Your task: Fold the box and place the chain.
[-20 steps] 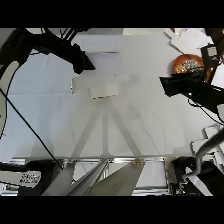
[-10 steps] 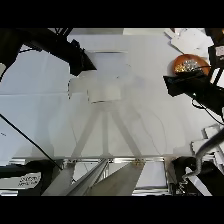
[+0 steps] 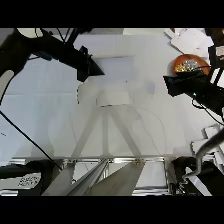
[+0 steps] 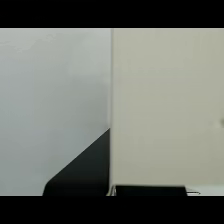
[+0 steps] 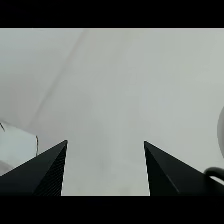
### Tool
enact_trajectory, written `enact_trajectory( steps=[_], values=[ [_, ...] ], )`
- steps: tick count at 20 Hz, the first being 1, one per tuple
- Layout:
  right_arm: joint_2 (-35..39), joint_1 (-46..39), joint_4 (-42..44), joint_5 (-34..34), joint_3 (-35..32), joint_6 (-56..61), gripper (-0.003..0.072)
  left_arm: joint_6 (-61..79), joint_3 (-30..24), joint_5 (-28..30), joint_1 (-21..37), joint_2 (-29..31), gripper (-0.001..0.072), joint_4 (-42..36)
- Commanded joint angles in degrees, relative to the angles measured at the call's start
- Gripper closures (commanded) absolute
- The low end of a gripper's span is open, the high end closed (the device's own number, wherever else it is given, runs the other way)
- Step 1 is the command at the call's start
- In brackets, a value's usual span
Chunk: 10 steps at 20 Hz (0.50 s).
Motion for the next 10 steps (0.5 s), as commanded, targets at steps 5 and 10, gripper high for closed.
enact_trajectory(
  steps=[5, 10],
  values=[
    [0.04, -0.04, 0.02, 0.00, 0.04, 0.00, 0.0159, 24.65, -16.11, 7.72, 0.50, -3.30, 0.0703, -3.32],
    [0.04, -0.04, 0.02, 0.00, 0.04, 0.00, 0.0159, 30.38, -17.59, 8.68, -0.48, -8.24, 0.0702, -4.79]
  ],
)
